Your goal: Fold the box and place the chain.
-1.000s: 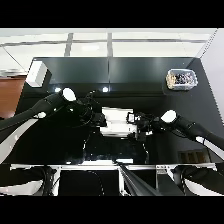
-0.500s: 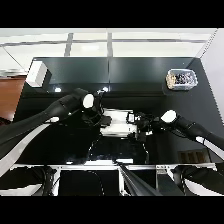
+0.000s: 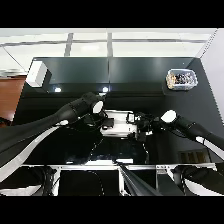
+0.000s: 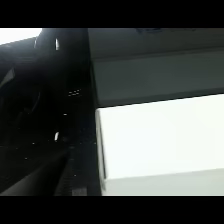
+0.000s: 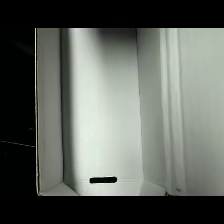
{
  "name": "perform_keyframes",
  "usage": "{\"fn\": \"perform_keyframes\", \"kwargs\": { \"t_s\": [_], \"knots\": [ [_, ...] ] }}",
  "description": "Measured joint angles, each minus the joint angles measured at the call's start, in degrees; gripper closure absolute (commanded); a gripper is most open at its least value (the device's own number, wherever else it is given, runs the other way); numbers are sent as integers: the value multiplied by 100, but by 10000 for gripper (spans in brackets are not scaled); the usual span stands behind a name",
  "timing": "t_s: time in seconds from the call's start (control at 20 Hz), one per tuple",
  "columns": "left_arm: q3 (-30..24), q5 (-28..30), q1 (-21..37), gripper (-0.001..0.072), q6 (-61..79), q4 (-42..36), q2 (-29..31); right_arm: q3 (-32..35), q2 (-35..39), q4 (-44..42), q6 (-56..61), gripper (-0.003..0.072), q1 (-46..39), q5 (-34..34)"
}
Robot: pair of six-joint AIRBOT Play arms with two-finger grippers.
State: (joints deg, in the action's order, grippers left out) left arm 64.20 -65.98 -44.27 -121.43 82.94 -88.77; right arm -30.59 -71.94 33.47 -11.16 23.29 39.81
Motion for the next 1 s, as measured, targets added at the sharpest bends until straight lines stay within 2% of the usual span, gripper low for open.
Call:
{"fn": "perform_keyframes", "kwargs": {
  "t_s": [0.1, 0.15, 0.35, 0.4, 0.5, 0.55, 0.6, 0.75, 0.8, 0.85, 1.0],
  "knots": [
    [15, 35, -15, 619, -35, -7, -20, 0, 0, -4, 4, 560, 2, -9],
    [20, 9, -24, 682, -37, 9, -24, 0, 0, -4, 2, 560, 2, -7],
    [24, -7, -28, 680, -70, 33, -37, 0, 0, -2, 7, 560, 2, 26],
    [26, -7, -28, 671, -66, 26, -37, 0, 0, -2, 7, 560, 2, 22],
    [28, -22, -28, 405, -24, 4, -42, 0, 0, 15, -28, 560, 2, 7],
    [39, -72, -28, 320, -31, -11, -46, 0, 0, 15, -24, 560, 2, -4],
    [61, -59, -28, 297, -31, -33, -44, 0, 0, 13, -20, 560, 2, -7],
    [125, -48, -28, 307, -35, -74, -46, 0, 0, 9, -9, 560, 2, -7],
    [136, -57, -28, 459, -46, -85, -46, 0, 0, 7, -4, 560, 2, -7],
    [146, -52, -28, 684, -50, -92, -46, 0, 0, 4, -2, 561, 2, -7],
    [160, -59, -24, 683, -74, -70, -46, 0, 0, -7, 22, 560, 2, -7]
  ]
}}
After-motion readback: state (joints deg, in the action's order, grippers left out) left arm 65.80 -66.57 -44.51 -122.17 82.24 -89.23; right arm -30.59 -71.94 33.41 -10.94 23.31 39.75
